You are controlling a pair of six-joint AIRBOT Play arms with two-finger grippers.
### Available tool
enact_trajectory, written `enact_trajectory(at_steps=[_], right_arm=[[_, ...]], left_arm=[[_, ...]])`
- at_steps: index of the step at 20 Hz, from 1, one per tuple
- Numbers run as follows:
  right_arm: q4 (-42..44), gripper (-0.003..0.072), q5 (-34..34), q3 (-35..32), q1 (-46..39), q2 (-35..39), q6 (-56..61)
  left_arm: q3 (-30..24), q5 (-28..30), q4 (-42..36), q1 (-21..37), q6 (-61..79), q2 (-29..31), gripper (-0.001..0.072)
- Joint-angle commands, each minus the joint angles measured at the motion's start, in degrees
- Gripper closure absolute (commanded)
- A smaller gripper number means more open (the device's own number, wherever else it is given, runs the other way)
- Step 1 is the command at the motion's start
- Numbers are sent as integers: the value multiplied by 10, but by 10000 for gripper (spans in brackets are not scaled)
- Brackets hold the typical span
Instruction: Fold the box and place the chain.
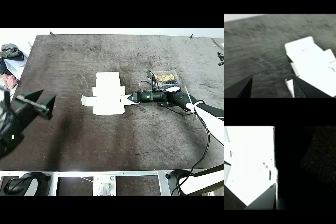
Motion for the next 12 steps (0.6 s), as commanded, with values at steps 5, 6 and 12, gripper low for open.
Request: enact_trajectory(at_steps=[5,6,12], right_arm=[[-2,675,1,0,1,0,-9],[-2,675,1,0,1,0,-9],[-2,675,1,0,1,0,-13]], left_arm=[[261,-122,17,-33,-51,-344,181],[303,-122,35,-50,-84,-387,181],[589,-238,191,-108,-352,-647,181]])
